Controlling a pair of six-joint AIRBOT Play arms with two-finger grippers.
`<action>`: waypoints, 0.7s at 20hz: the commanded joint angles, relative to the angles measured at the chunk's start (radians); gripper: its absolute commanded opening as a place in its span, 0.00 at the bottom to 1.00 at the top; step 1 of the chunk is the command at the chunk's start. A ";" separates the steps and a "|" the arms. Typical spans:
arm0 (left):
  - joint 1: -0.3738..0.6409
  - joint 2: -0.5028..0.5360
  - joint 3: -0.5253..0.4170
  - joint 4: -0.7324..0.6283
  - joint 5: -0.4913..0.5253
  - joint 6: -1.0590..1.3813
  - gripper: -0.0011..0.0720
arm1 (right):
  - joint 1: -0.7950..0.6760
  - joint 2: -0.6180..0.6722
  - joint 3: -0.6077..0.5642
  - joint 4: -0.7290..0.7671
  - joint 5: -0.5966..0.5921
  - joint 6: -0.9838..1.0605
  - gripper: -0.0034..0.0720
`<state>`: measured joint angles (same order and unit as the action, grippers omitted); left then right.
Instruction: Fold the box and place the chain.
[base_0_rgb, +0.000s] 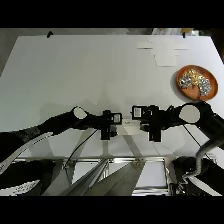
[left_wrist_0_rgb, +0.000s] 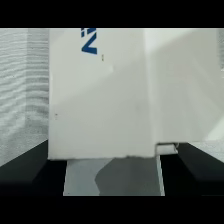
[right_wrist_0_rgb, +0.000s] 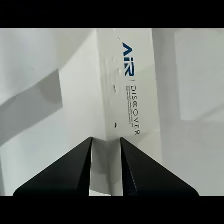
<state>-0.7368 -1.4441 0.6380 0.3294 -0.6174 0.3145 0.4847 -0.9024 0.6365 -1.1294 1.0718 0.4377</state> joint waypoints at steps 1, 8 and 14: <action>0.000 0.001 0.000 0.000 0.000 0.000 0.30 | 0.006 0.000 -0.007 -0.029 -0.043 0.006 0.27; 0.000 0.001 0.000 0.000 0.000 0.000 0.30 | 0.006 0.000 -0.007 -0.029 -0.048 0.006 0.18; 0.000 0.001 0.000 0.000 0.000 0.000 0.30 | 0.006 0.000 -0.011 -0.011 -0.019 0.006 0.20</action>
<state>-0.7368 -1.4441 0.6380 0.3290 -0.6174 0.3141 0.4900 -0.9020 0.6273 -1.1492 1.0332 0.4435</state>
